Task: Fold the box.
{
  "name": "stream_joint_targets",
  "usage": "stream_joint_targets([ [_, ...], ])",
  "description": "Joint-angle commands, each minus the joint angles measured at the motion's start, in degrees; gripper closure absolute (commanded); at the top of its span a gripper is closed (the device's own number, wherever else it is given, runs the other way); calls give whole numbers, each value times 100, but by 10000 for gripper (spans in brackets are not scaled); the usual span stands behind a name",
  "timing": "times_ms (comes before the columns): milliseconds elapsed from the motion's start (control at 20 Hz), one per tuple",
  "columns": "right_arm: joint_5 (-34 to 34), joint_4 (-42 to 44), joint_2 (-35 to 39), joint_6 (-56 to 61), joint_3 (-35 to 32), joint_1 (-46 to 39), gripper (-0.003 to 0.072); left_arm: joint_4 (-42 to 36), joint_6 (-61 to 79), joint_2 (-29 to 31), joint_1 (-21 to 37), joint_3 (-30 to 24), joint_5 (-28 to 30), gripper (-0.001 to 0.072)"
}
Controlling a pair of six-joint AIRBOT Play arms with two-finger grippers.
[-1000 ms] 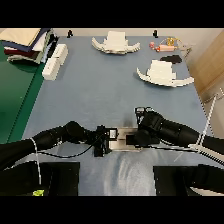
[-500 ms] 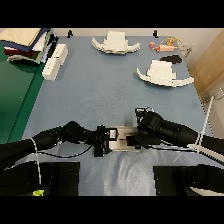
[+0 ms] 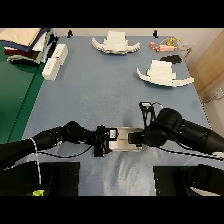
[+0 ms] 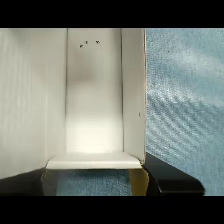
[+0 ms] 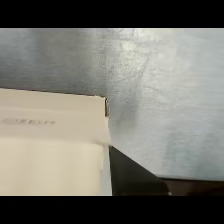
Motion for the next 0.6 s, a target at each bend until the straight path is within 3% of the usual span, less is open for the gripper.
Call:
stream_joint_targets([
  [0, -437, -48, 726, -76, 48, -28, 425, 0, -2, 4, 0, 0, 2, 181],
  [50, -610, -87, 885, -201, 44, -114, 566, 0, -2, 4, 0, 0, 2, 182],
  [100, -774, -109, 975, -372, 44, -229, 661, 0, -2, 4, 0, 0, 2, 182],
  [250, -1001, -153, 979, -1008, -7, -828, 684, 0, -2, 4, 0, 0, 2, 181],
  [450, -605, 197, 608, -2256, -153, -2098, 685, 0, -2, 4, 0, 0, 2, 181],
  [550, -229, 841, 293, -3156, -153, -2911, 685, -2, -2, 4, 0, 0, 2, 182],
])
